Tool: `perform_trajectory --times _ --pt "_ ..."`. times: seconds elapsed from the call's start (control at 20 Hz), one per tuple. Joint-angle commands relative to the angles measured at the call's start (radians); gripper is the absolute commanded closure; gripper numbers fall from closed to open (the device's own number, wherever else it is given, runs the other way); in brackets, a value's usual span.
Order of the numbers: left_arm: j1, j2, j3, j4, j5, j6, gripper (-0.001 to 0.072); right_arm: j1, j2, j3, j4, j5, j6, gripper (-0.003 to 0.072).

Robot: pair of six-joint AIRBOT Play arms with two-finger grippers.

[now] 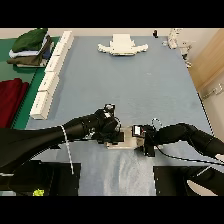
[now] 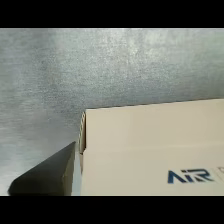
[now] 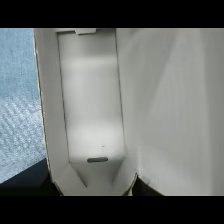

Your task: Fold the box.

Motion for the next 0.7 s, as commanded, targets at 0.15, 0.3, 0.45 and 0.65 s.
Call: perform_trajectory --times 0.15,0.3,0.45,0.65 --pt "-0.051 -0.023 0.031 0.119 -0.045 -0.126 0.0366 0.000 0.000 0.001 0.000 0.000 0.000 0.0204" --pt "-0.055 -0.038 0.031 0.111 -0.046 -0.130 0.0367 0.000 0.000 0.001 0.000 0.000 0.000 0.0205" --pt "-0.055 -0.060 0.031 0.086 -0.045 -0.130 0.0706 0.000 0.000 0.001 0.000 0.000 0.000 0.0205" --pt "-0.070 -0.061 0.032 0.095 -0.045 -0.148 0.0696 0.000 0.000 0.001 0.000 0.000 0.000 0.0204"
